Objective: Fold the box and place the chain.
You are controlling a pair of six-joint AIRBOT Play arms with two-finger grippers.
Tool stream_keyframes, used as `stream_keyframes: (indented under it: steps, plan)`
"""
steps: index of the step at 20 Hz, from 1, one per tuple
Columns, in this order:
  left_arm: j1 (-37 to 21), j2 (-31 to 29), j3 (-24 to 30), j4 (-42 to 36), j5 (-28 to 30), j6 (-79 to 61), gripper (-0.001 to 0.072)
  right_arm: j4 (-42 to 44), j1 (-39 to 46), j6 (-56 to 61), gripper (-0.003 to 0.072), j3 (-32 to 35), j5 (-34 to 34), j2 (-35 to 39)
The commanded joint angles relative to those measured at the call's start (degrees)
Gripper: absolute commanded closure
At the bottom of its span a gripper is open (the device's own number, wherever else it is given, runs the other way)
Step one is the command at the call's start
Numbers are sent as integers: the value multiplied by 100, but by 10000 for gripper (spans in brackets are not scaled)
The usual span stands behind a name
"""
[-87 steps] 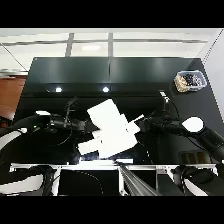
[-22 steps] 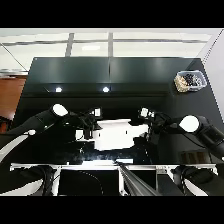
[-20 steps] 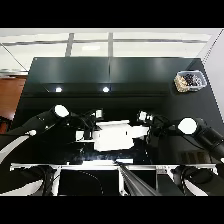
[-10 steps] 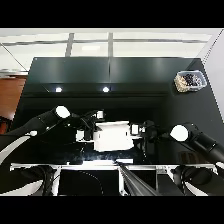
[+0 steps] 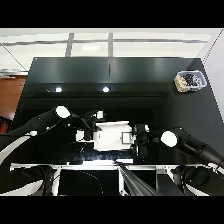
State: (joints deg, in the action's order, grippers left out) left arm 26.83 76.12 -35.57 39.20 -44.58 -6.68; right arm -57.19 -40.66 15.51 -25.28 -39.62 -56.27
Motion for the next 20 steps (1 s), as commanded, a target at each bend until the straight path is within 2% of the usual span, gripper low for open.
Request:
stream_keyframes:
  steps: [1,5,7,8,9,13,20]
  plan:
    - [0,2,2,4,0,2,680,127,-179,-17,78,0,264,-55]
    - [0,2,2,4,0,2,680,249,-243,284,76,-4,203,-35]
    - [0,2,2,4,0,2,680,66,-236,380,75,-7,-96,20]
    - [0,2,2,4,0,2,680,-37,-236,494,50,-7,-208,37]
    - [0,2,2,4,0,2,680,-31,-236,560,-18,-7,-271,44]
    - [0,2,2,2,-2,2,680,280,-269,568,-18,-4,-341,42]
    - [0,2,2,0,-2,4,680,170,-730,813,-15,2,402,-155]
